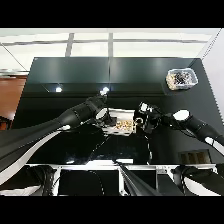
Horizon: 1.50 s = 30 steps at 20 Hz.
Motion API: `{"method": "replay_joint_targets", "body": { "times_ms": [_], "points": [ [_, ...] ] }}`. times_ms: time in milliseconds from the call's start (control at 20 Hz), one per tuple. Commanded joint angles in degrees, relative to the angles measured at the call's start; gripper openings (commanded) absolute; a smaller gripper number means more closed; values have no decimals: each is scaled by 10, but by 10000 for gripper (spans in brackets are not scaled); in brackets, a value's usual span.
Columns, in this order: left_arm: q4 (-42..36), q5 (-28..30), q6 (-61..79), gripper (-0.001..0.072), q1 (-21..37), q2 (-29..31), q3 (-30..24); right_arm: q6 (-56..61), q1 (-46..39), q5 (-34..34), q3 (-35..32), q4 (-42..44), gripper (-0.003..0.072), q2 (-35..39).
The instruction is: Fold the box and place the chain.
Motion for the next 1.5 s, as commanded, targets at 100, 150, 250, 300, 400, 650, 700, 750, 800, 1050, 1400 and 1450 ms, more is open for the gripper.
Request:
{"method": "replay_joint_targets", "body": {
  "times_ms": [100, 150, 250, 300, 400, 650, 700, 750, 800, 1050, 1400, 1450],
  "points": [
    [0, 0, 0, 29, 0, 0, 0, 42, 0, -10, 1, -9, 708, -3],
    [0, 0, 0, 29, 0, 0, 0, 58, 0, -10, 1, -25, 709, -3],
    [0, 0, 0, 28, 0, 0, 0, 72, 0, 6, 1, -58, 709, -3],
    [0, 0, 0, 28, 0, 0, 0, 72, 0, 15, 1, -59, 708, -3],
    [0, 0, 0, 28, 0, 0, 0, 72, 0, 22, 1, -59, 662, -3],
    [0, 0, 0, 29, 0, 0, 0, 79, 0, 31, 1, -59, 92, -3],
    [0, 0, 0, 29, 0, 0, 0, 79, 0, 31, 1, -59, 17, -3],
    [0, 0, 0, 28, 0, 0, 0, 79, 0, 31, 0, -59, 18, -2],
    [0, 0, 0, 29, 0, 0, 0, 79, 0, 31, 1, -58, 18, -2],
    [0, 0, 0, 29, 0, 0, 0, 149, 0, 38, 1, -58, 17, 29],
    [0, 0, 0, 28, 0, 0, 0, 314, -2, 95, 5, -82, 17, 214],
    [0, 0, 0, 28, 0, 0, 0, 347, -2, 121, 16, -97, 17, 235]
  ]
}}
